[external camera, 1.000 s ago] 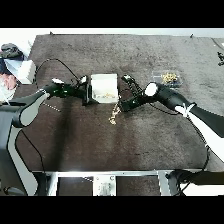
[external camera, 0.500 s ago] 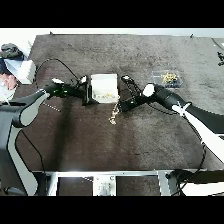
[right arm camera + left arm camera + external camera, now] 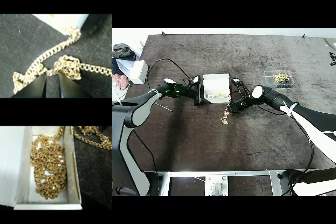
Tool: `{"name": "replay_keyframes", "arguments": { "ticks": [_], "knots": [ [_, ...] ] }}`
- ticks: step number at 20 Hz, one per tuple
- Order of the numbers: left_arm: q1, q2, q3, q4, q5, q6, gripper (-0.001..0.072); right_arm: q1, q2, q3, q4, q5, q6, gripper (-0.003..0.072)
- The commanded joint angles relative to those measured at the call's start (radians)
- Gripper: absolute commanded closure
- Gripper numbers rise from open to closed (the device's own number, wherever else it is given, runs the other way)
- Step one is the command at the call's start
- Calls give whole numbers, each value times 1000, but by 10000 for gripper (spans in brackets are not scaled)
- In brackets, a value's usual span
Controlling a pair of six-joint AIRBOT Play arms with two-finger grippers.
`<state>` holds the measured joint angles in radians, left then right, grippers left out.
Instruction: Fold the box and place the chain.
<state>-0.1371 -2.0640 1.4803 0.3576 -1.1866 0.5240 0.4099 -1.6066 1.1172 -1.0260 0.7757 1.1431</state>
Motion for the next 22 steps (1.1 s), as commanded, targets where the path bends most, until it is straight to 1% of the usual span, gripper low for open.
{"name": "replay_keyframes", "arguments": {
  "ticks": [1, 2, 3, 4, 9, 10, 16, 20, 21, 22],
  "knots": [
    [1, 0, 0, 0, 0, 0, 372, 6, -5, 0, 2, -33, 2, 501],
    [1, 0, 0, 0, 0, 0, 372, 6, -5, 0, 2, -32, 2, 502],
    [1, 0, 0, 0, 0, 0, 372, 6, -5, 0, 1, -34, 2, 536],
    [1, 0, 0, 0, 0, 0, 372, 6, -5, 0, -1, -42, 3, 590],
    [1, 0, 0, 0, 0, 0, 372, 6, -22, 0, -1, -53, 5, 588],
    [1, 0, 0, 0, 0, 0, 371, 6, -25, 0, 3, -57, 5, 570],
    [1, 0, 0, 0, 0, 0, 372, 8, -27, 0, 6, -76, 31, 571],
    [1, 0, 0, 0, 0, 0, 372, 9, -29, 0, 6, -115, 32, 573],
    [1, 0, 0, 0, 0, 0, 372, 9, -29, 0, 6, -122, 32, 593],
    [1, 0, 0, 0, 0, 0, 372, 9, -29, 0, 6, -127, 31, 653]
  ]
}}
